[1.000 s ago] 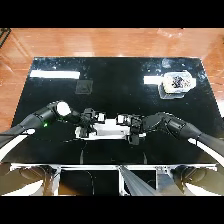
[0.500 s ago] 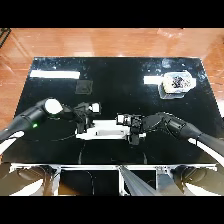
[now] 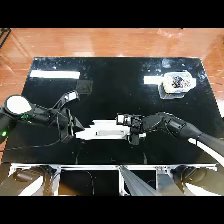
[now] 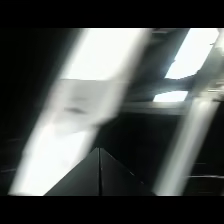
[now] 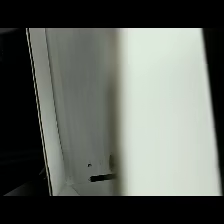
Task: Fold the box and place the chain.
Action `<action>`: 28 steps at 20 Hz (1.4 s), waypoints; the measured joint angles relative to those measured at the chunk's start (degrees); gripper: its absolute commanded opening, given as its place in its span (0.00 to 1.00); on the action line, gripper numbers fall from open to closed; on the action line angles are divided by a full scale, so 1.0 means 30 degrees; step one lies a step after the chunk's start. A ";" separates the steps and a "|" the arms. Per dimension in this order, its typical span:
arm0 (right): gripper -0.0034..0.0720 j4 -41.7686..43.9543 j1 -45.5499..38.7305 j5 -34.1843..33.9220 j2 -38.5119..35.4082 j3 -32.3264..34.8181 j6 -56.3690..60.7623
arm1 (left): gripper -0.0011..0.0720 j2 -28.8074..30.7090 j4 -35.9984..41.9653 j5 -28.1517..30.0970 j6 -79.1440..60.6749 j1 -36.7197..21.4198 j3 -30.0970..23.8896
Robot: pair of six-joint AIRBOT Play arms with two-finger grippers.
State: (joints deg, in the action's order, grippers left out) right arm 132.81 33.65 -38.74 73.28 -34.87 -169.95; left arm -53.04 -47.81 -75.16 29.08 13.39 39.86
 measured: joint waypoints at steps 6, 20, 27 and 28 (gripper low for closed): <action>0.44 0.0000 0.0000 0.0000 0.0007 0.0000 0.0007 | 0.04 -0.0495 0.3942 0.2674 -0.0444 0.1304 -0.0612; 0.44 0.0000 0.0000 0.0000 0.0000 0.0000 0.0015 | 0.04 -0.5515 0.5180 1.2546 -0.0838 0.3672 -0.0714; 0.44 0.0000 0.0000 0.0015 0.0007 0.0000 0.0007 | 0.04 -0.6674 0.4095 1.1650 -0.0845 0.3621 -0.0291; 0.44 0.0000 0.0000 0.0015 0.0000 0.0000 0.0007 | 0.04 -0.6703 0.3461 1.1081 -0.0838 0.3497 0.0036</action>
State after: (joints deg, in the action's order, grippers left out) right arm 132.81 33.65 -38.70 73.28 -34.87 -169.93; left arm -73.14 -37.43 -41.91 26.57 23.88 39.97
